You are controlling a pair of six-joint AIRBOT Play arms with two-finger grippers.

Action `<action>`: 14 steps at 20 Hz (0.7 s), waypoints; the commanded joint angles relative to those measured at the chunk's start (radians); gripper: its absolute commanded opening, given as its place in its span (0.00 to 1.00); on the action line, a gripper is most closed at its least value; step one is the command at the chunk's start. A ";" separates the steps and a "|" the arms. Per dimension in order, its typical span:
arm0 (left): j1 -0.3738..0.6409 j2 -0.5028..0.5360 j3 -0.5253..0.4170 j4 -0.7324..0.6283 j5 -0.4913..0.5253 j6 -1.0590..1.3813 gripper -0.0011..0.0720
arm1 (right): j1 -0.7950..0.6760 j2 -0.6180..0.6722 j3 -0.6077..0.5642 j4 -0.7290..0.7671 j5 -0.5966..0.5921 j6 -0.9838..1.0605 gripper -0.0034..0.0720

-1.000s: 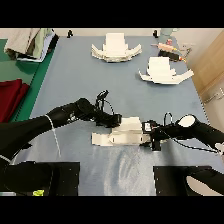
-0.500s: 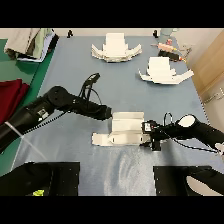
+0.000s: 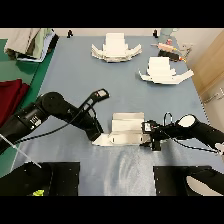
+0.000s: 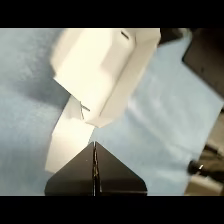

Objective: Fold the box.

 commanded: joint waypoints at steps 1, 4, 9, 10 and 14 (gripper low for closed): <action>-0.011 0.013 -0.094 -0.023 0.034 0.409 0.08 | 0.000 -0.001 0.000 0.001 0.000 0.000 0.76; -0.011 0.011 -0.192 -0.043 0.174 0.522 0.97 | 0.000 -0.001 0.000 0.001 0.000 0.000 0.76; -0.028 -0.017 -0.233 -0.136 0.264 0.673 0.97 | 0.000 -0.001 0.000 0.000 0.000 0.000 0.76; -0.028 -0.035 -0.233 -0.178 0.275 0.703 0.97 | 0.000 -0.001 0.000 0.001 0.000 0.000 0.76; -0.047 -0.105 -0.232 -0.278 0.316 0.765 0.97 | 0.000 -0.001 0.000 0.001 0.000 0.000 0.76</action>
